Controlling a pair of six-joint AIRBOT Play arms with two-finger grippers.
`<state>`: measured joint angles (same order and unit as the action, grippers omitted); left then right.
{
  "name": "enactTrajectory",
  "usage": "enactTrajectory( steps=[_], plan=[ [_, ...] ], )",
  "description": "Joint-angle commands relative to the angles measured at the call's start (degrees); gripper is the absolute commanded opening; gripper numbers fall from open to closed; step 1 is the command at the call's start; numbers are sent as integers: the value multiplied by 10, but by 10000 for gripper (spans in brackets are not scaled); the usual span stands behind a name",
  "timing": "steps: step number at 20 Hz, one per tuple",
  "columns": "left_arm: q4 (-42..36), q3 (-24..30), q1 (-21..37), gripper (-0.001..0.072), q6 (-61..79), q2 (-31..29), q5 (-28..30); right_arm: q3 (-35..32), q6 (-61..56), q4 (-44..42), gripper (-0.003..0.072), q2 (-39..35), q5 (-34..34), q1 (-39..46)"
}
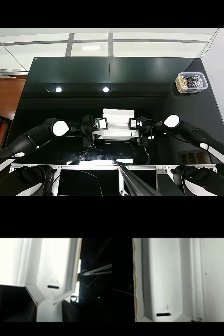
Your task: Fold the box and place the chain.
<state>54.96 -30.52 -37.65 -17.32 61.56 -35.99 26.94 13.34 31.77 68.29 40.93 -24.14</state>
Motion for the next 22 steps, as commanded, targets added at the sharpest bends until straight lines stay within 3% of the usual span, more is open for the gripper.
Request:
enactTrajectory(
  steps=[1, 2, 3, 6, 10, 16, 17, 18, 19, 20, 21, 22],
  plan=[
    [-37, -5, -6, 325, 4, 3, 11, 0, 0, 0, 61, 0, 0, 0],
    [-57, -5, -6, 223, 4, 3, 5, 0, 0, 0, 61, 0, 0, 0],
    [-66, -5, -6, 200, 4, 3, -1, 0, 0, 0, 60, 0, 0, 0],
    [-70, -5, -6, 199, 4, 4, 2, 0, 0, 0, 61, 0, 0, 0],
    [-170, -5, -8, 200, 5, 35, 5, 0, 0, 0, 60, 0, 0, 0],
    [-181, -5, -13, 200, 11, 51, 13, 0, 0, 0, 60, 0, 0, 0],
    [-179, -5, -13, 201, 11, 51, 13, 0, 0, 0, 60, 0, 0, 0],
    [-179, -5, -13, 237, 11, 51, 14, 0, 0, 0, 60, 0, 0, 0],
    [-179, -5, -13, 324, 11, 51, 14, 0, 0, 0, 61, 0, 0, 0],
    [-177, -5, -13, 342, 11, 51, 14, 0, 0, 0, 61, 0, 0, 0],
    [-170, -5, -13, 296, 11, 51, 12, 0, 0, 0, 61, 0, 0, 0],
    [-162, -5, -13, 177, 11, 51, 9, 0, 0, 0, 60, 0, 0, 0]
  ],
)
